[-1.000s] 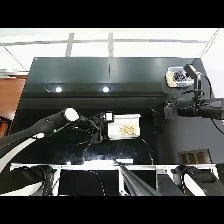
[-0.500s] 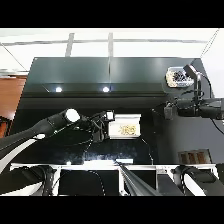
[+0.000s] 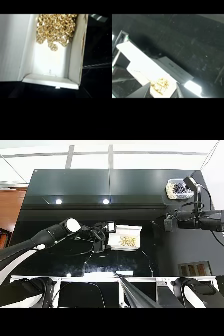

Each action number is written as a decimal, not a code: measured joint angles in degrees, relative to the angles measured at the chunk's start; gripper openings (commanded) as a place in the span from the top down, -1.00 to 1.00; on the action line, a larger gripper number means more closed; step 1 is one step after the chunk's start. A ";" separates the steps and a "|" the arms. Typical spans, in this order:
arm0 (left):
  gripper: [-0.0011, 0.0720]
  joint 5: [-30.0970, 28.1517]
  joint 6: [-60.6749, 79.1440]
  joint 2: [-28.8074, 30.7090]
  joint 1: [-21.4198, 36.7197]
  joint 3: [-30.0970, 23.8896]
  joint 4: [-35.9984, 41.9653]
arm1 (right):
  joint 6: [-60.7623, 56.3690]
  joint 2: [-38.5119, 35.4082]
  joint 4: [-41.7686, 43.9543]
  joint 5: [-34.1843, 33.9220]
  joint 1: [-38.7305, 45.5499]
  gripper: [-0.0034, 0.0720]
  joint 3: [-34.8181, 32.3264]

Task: Fold the box and place the chain.

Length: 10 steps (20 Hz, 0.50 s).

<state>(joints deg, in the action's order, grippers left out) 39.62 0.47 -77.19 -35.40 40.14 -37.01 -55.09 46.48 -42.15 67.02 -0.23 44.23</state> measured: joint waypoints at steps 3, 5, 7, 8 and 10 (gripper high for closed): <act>-0.95 0.59 1.31 0.00 0.00 0.15 0.00 | 0.02 0.00 0.02 -0.04 0.00 -0.11 0.00; -0.95 0.98 2.47 0.00 -0.13 0.20 0.00 | 0.04 0.00 0.02 -0.24 0.00 -0.11 0.00; -0.86 1.22 4.42 0.00 -0.48 0.20 0.04 | 0.04 0.00 0.02 -0.37 0.00 -0.11 0.00; -0.63 1.31 5.27 -0.02 -0.66 0.20 0.11 | 0.04 0.00 0.02 -0.46 0.00 -0.11 0.00; -0.09 1.27 6.29 -0.02 -0.83 0.20 0.17 | 0.04 0.00 0.02 -0.50 0.00 -0.11 0.00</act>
